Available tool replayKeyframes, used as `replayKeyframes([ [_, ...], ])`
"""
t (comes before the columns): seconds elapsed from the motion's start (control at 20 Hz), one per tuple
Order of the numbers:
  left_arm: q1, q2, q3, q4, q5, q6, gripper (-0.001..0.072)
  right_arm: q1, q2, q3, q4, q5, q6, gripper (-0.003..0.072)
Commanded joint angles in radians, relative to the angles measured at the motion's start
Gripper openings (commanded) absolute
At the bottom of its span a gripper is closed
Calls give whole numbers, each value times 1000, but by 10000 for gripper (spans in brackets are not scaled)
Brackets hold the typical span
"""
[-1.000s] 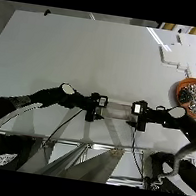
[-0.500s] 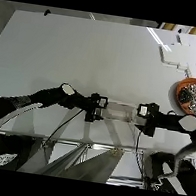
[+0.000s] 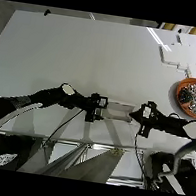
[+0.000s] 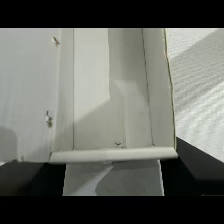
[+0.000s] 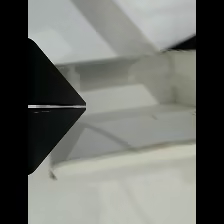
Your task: Fold the box and place the chain.
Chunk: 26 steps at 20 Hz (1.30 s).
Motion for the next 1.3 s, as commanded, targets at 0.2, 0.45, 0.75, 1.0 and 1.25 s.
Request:
replayKeyframes([
  [0.2,0,1,0,0,1,0,273,20,-306,2,517,-410,-239,17],
  [0.45,0,1,0,0,1,0,273,20,-415,2,461,-364,-231,17],
  [0.75,0,1,0,0,1,0,273,-123,-244,14,219,-123,-139,15],
  [1.0,0,1,0,0,1,0,273,-191,-200,18,-201,-1,-159,17],
  [1.25,0,1,0,0,1,0,273,-168,-267,18,-266,35,-245,147],
])
